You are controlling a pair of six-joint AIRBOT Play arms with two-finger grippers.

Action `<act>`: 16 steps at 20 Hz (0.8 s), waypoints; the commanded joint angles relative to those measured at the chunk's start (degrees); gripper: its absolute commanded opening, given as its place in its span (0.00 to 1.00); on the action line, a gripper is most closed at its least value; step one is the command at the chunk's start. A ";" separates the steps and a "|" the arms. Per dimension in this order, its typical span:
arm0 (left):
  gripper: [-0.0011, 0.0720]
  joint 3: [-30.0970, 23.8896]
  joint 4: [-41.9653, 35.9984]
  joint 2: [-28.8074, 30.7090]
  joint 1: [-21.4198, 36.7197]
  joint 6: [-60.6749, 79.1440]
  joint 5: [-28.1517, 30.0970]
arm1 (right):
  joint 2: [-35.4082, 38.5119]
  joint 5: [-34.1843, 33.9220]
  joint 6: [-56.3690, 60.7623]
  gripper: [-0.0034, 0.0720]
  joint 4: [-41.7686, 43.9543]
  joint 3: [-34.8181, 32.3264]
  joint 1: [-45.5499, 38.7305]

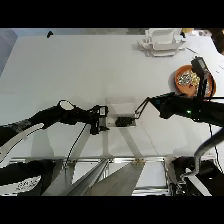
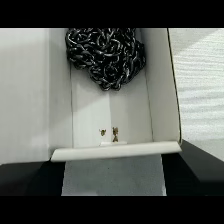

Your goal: Fold the box and place the chain.

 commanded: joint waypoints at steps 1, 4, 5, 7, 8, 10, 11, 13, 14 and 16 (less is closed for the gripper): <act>0.39 0.04 0.00 0.04 0.00 0.02 0.00 | 0.66 2.64 -6.58 0.07 12.63 0.07 1.33; 0.39 0.04 0.00 0.04 0.00 0.02 0.00 | 0.66 2.03 -7.43 0.07 13.14 0.07 5.40; 0.39 0.04 0.02 0.04 0.00 0.02 0.00 | 0.66 0.81 -9.01 0.07 13.94 0.07 7.06; 0.39 0.04 0.02 0.04 0.00 0.02 0.00 | 0.63 -2.56 -13.03 0.07 17.07 0.07 10.25; 0.39 0.04 0.02 0.04 0.00 0.02 0.00 | 0.63 -4.31 -14.86 0.07 18.45 0.07 11.78; 0.39 0.04 0.02 0.04 0.00 0.02 0.00 | 0.63 -7.63 -17.20 0.07 18.99 0.07 14.45; 0.39 0.04 0.00 0.04 0.00 0.02 0.00 | 0.63 -9.18 -18.78 0.07 18.95 0.07 15.43; 0.39 0.04 0.00 0.04 0.00 0.02 0.00 | 0.63 -12.33 -21.59 0.07 18.97 0.07 16.48; 0.39 0.04 0.00 0.04 0.00 0.02 0.00 | 0.63 -14.10 -22.36 0.07 18.97 0.07 16.52; 0.39 0.04 0.00 0.04 0.00 0.02 0.00 | 0.63 -17.99 -23.52 0.07 18.97 0.07 16.52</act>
